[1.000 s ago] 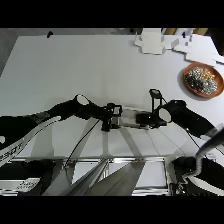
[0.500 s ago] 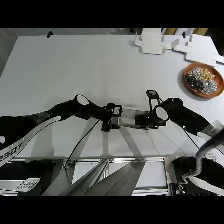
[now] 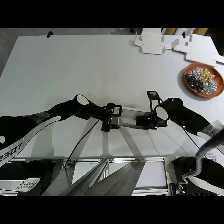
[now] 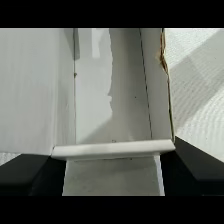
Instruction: Fold the box and place the chain.
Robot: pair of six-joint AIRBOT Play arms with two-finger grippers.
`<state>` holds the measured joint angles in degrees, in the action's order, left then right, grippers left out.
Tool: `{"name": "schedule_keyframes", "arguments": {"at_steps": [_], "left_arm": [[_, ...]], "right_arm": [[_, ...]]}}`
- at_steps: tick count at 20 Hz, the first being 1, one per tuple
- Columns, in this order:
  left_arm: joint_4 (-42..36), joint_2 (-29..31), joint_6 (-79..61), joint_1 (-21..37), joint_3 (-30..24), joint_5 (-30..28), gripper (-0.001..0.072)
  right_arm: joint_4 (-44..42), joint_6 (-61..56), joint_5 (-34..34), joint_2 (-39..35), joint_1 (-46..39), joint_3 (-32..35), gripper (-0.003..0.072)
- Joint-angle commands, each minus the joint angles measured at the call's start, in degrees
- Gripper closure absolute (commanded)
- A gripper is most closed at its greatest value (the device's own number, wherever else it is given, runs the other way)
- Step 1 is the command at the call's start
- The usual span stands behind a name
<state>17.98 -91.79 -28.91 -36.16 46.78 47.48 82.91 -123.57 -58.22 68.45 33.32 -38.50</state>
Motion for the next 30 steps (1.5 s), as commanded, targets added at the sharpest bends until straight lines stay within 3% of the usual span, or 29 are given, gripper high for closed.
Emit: {"name": "schedule_keyframes", "arguments": {"at_steps": [1, 4, 6, 8, 11, 30], "left_arm": [[0.02, 0.0, -0.24, 0.0, 0.04, -0.11, 0.0573], [0.04, 0.0, -0.24, 0.0, 0.04, -0.11, 0.0573], [0.02, 0.0, -0.24, 0.0, 0.02, -0.11, 0.0573], [0.02, 0.0, -0.24, 0.0, 0.04, -0.11, 0.0573], [0.02, 0.0, -0.24, 0.0, 0.04, -0.11, 0.0573], [0.02, 0.0, -0.24, 0.0, 0.04, -0.11, 0.0573]], "right_arm": [[-0.44, 0.39, 0.57, 0.0, 0.07, -0.07, 0.0665], [-0.39, 0.39, 0.79, 0.0, 0.07, -0.07, 0.0657], [-0.33, 0.39, 1.09, 0.0, 0.07, -0.07, 0.051], [0.07, 0.39, 1.42, 0.0, 0.07, -0.07, 0.0493], [1.14, 0.39, 1.73, 0.0, 0.07, -0.07, 0.0395], [3.63, -1.18, 2.38, -1.29, -1.09, -0.07, 0.0404]]}}
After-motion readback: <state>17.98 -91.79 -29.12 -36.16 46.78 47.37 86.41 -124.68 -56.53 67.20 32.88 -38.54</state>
